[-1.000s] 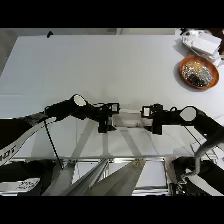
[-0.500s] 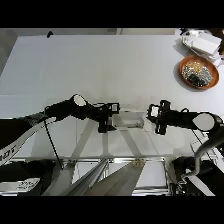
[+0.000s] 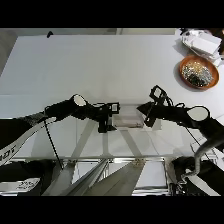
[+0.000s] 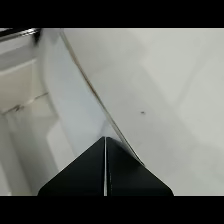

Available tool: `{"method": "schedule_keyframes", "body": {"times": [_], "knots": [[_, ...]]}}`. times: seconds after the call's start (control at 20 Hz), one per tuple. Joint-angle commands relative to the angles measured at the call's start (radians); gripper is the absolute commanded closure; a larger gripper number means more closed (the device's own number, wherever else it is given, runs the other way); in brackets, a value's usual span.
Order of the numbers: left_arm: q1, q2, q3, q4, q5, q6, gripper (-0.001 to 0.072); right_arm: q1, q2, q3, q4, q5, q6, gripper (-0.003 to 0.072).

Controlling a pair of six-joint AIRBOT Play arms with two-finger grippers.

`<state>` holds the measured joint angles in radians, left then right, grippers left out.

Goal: Fold the box and place the chain.

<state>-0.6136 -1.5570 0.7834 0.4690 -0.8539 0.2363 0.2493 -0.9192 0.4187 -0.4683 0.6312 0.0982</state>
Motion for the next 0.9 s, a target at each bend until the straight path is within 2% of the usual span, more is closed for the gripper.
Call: {"method": "schedule_keyframes", "body": {"times": [0.0,0.2,0.55,0.85], "knots": [[0.001,0.000,0.001,0.002,0.001,0.003,0.0573,0.000,-0.112,0.000,0.141,-0.149,0.010,0.0678],[0.001,0.000,0.001,0.002,0.001,0.003,0.0573,0.000,-0.191,0.000,0.122,-0.137,0.050,0.0678],[0.001,0.000,0.001,0.002,0.001,0.003,0.0573,0.000,-0.193,0.000,0.099,-0.075,0.055,0.0678],[0.001,0.000,0.001,0.002,0.001,0.003,0.0573,0.000,-0.047,0.000,0.068,0.013,0.055,0.0678]]}}
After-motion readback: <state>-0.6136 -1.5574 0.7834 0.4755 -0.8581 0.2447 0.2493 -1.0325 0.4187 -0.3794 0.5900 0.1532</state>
